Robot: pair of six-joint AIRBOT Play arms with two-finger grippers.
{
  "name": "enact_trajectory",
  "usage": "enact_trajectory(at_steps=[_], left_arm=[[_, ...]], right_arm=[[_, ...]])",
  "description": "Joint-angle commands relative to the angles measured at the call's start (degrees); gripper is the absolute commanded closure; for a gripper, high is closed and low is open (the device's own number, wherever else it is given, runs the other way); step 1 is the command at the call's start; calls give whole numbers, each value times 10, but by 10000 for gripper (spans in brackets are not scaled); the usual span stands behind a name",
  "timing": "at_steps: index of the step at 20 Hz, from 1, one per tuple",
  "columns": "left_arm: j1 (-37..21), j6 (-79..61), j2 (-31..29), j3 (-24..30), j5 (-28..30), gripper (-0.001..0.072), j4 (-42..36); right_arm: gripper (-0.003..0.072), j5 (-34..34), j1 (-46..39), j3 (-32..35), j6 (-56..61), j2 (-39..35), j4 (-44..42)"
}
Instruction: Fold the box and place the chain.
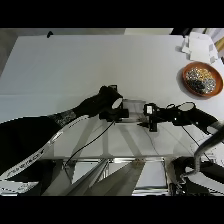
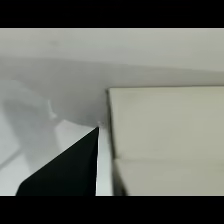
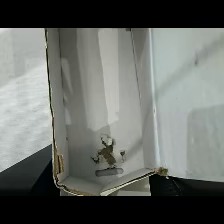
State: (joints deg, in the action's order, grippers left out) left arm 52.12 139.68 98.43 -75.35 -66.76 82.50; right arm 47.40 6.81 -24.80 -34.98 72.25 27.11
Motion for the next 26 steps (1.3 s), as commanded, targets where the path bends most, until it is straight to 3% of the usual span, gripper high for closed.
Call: enact_trajectory(at_steps=[1,3,5,12,16,20,22,26], left_arm=[[0,-8,-7,-1,-2,496,-6],[-1,-8,-9,-2,-4,516,-6],[-1,-8,-11,-2,-4,645,-6],[1,-8,-11,-2,-6,651,-6],[1,-8,-12,-2,-12,595,-6],[1,-37,-21,-2,-34,589,-4],[0,-45,-30,-2,-34,483,-1],[1,-81,-49,-2,-46,483,-1]], right_arm=[[274,0,0,0,0,0,0],[274,0,0,0,0,0,0],[274,0,0,0,0,0,0],[274,0,0,0,0,0,0],[274,0,0,0,0,0,0],[274,0,0,0,0,0,0],[274,0,0,0,0,0,0],[274,0,0,0,0,0,0]])
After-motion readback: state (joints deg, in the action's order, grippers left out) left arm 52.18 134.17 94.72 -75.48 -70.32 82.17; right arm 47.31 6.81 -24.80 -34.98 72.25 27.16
